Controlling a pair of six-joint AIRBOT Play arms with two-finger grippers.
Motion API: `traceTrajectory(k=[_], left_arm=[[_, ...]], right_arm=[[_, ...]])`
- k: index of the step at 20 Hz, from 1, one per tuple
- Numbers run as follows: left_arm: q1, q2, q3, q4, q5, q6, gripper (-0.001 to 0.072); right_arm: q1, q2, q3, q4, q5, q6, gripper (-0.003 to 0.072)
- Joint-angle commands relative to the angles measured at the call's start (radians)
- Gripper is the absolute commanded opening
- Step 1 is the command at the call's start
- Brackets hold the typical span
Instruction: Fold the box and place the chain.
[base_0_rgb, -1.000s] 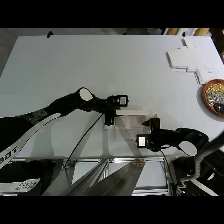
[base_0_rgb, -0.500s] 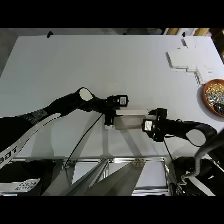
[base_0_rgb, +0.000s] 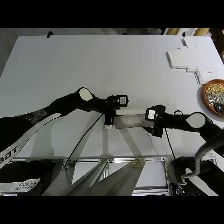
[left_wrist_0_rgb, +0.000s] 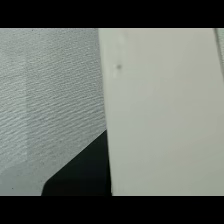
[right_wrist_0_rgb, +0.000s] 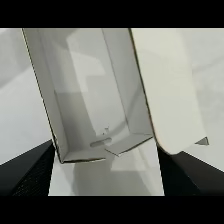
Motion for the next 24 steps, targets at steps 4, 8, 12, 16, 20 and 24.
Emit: traceTrajectory(k=[4, 8, 12, 16, 20, 24], left_arm=[[-0.001, 0.0, 0.0, 0.0, 0.0, 0.0, 0.001], [-0.001, 0.0, 0.0, 0.0, 0.0, 0.0, 0.001], [-0.001, 0.0, 0.0, 0.0, 0.0, 0.0, 0.001], [-0.001, 0.0, 0.0, 0.0, 0.0, 0.0, 0.001], [-0.001, 0.0, 0.0, 0.0, 0.0, 0.0, 0.001], [-0.001, 0.0, 0.0, 0.0, 0.0, 0.0, 0.001]], right_arm=[[-0.083, -0.151, 0.041, 0.12, 0.103, -0.204, 0.0676], [-0.079, -0.241, 0.047, 0.167, 0.152, -0.22, 0.064], [-0.074, -0.245, 0.047, 0.164, 0.158, -0.232, 0.0636], [-0.074, -0.278, 0.047, 0.164, 0.151, -0.232, 0.0636], [-0.074, -0.324, 0.047, 0.192, 0.148, -0.263, 0.0474], [-0.074, -0.324, 0.047, 0.185, 0.142, -0.283, 0.0386]])
